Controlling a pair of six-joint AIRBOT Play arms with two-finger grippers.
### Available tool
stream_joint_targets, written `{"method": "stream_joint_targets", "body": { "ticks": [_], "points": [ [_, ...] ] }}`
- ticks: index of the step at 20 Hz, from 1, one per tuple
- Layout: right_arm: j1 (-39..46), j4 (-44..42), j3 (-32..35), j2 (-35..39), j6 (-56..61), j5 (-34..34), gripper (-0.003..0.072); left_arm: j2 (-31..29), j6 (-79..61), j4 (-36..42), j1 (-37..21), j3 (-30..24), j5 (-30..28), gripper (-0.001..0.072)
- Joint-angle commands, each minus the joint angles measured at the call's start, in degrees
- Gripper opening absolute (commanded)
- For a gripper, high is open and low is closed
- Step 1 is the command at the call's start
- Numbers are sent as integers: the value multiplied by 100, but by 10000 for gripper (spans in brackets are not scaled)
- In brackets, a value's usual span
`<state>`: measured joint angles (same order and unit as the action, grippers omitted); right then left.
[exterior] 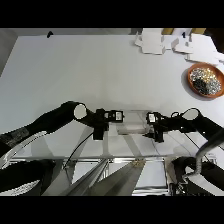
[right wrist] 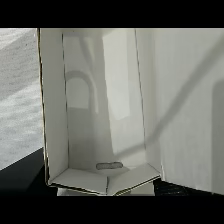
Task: Fold the box and place the chain.
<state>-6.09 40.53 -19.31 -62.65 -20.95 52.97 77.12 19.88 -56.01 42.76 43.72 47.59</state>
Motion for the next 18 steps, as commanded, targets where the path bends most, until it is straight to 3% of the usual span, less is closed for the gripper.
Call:
{"method": "stream_joint_targets", "body": {
  "ticks": [1,2,4,7,11,18],
  "points": [
    [-2,-4,-4,2,4,0,463,175,-192,-2,-2,-28,-157,114],
    [-2,-4,-4,4,4,0,463,179,-195,-4,-2,-28,-197,150],
    [-2,-4,-4,2,4,0,463,188,-192,-37,-2,-28,-334,300],
    [-2,-4,-4,4,4,0,463,118,-195,9,0,-28,-518,400],
    [-2,-4,-4,2,4,0,463,-52,-476,20,0,-28,-560,414],
    [-2,-4,-4,4,4,0,463,-42,-1742,688,118,-28,-562,413]
  ]
}}
